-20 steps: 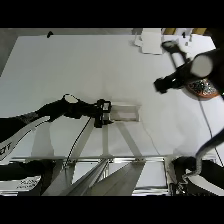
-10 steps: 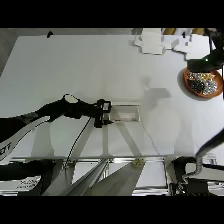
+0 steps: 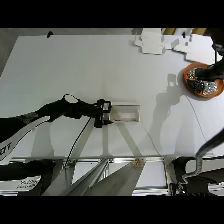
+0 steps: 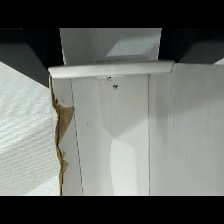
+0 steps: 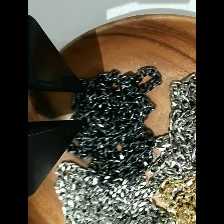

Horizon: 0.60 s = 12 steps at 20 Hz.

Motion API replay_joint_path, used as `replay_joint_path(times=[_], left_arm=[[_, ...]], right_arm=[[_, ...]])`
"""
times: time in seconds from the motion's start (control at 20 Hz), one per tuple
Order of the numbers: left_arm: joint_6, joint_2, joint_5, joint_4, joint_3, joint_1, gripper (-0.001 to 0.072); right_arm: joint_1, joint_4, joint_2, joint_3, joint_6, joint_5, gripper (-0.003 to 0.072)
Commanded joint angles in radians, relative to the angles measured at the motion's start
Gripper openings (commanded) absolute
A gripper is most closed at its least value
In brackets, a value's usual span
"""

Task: Fold the box and place the chain.

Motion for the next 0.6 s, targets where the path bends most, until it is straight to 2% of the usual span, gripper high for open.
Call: replay_joint_path(times=[0.0, 0.4, 0.55], left_arm=[[0.000, 0.000, 0.000, 0.000, 0.000, 0.000, 0.0214], [0.000, 0.000, 0.000, 0.000, 0.000, 0.000, 0.0214], [0.000, 0.000, 0.000, 0.000, 0.000, 0.000, 0.0214]], right_arm=[[-0.009, 0.036, -0.032, 0.000, -0.002, -0.039, 0.0165], [-0.009, 0.035, -0.082, 0.000, -0.002, -0.076, 0.0164], [-0.011, 0.019, -0.082, 0.000, -0.001, -0.053, 0.0164]])
